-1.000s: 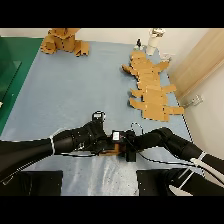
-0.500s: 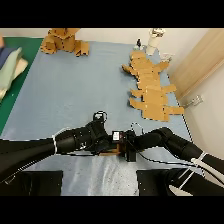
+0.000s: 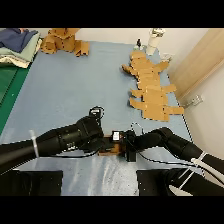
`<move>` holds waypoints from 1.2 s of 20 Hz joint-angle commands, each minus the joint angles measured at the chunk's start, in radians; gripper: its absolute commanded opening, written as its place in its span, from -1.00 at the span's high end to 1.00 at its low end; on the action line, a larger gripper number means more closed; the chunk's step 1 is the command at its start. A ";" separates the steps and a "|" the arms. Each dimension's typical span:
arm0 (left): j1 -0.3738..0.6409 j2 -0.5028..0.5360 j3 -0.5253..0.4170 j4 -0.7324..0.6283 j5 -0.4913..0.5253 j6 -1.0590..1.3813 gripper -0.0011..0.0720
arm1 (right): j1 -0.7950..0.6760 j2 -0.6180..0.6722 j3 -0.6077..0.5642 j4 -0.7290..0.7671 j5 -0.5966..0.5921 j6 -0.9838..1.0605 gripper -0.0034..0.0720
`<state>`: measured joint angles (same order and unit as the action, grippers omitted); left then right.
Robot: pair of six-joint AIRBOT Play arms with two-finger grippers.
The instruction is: Fold the box.
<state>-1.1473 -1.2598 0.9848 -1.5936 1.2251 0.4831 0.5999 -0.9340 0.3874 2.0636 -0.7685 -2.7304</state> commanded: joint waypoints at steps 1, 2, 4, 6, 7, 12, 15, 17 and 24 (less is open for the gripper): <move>0.000 0.073 0.001 0.013 0.145 0.028 -0.52 | 0.000 0.000 0.000 0.001 0.001 0.000 -0.35; 0.000 0.094 0.001 0.021 0.177 0.043 -0.51 | 0.000 0.001 0.000 0.001 0.001 0.000 -0.35; 0.001 0.117 0.001 0.029 0.262 0.090 -0.35 | 0.000 0.000 0.000 0.001 0.001 0.000 -0.35; 0.001 0.121 0.001 0.028 0.346 0.167 0.75 | 0.000 0.000 0.000 0.001 0.001 0.000 -0.35; 0.000 0.121 0.001 0.027 0.360 0.218 0.93 | 0.000 0.000 0.000 0.001 0.000 0.000 -0.35; -0.031 0.171 -0.038 -0.075 0.212 0.560 0.94 | 0.000 0.000 0.000 0.001 0.001 0.000 -0.35; -0.031 0.227 -0.151 -0.285 -0.008 0.993 0.94 | 0.000 0.000 0.000 0.001 0.001 0.000 -0.35; -0.026 0.232 -0.200 -0.344 -0.071 1.222 0.94 | 0.000 0.000 0.000 0.001 0.001 0.000 -0.35; 0.369 0.382 -0.473 -0.405 -0.184 1.894 0.93 | 0.000 0.000 0.000 0.001 0.001 0.000 -0.35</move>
